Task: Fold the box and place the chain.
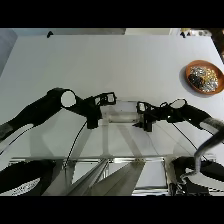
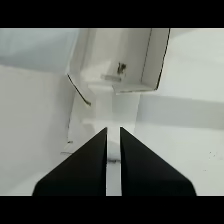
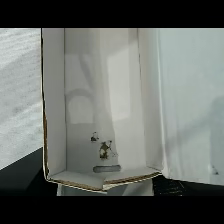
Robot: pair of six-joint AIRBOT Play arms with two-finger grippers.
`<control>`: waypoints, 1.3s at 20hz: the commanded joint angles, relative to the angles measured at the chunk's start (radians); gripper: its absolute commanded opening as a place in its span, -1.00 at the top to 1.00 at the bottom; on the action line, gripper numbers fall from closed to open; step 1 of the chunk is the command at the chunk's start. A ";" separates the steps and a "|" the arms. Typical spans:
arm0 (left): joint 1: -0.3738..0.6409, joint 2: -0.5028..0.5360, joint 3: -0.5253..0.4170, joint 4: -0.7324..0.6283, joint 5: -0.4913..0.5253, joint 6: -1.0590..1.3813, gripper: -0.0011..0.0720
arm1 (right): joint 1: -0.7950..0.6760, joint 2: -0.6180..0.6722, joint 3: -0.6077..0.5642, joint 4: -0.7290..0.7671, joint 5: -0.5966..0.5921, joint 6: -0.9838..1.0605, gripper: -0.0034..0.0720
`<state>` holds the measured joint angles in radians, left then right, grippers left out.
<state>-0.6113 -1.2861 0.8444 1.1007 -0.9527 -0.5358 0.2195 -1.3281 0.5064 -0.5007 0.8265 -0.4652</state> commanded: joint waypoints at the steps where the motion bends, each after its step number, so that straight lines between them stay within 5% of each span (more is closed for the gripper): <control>1: 0.045 -0.036 -0.058 -0.031 0.011 0.139 0.58 | 0.000 0.000 0.001 0.001 0.000 0.000 0.12; 4: 0.085 -0.034 -0.111 -0.111 0.031 0.335 0.52 | 0.000 0.000 0.001 0.001 0.000 0.000 0.12; 8: 0.105 -0.034 -0.113 -0.210 0.083 0.534 0.18 | 0.000 0.000 0.001 0.001 0.000 0.000 0.12; 14: 0.100 -0.037 -0.113 -0.391 0.103 0.891 0.17 | 0.000 0.000 0.001 0.000 0.000 0.000 0.12; 26: 0.067 -0.047 -0.113 -0.439 0.133 0.861 0.23 | 0.000 0.000 0.001 0.000 0.000 0.000 0.12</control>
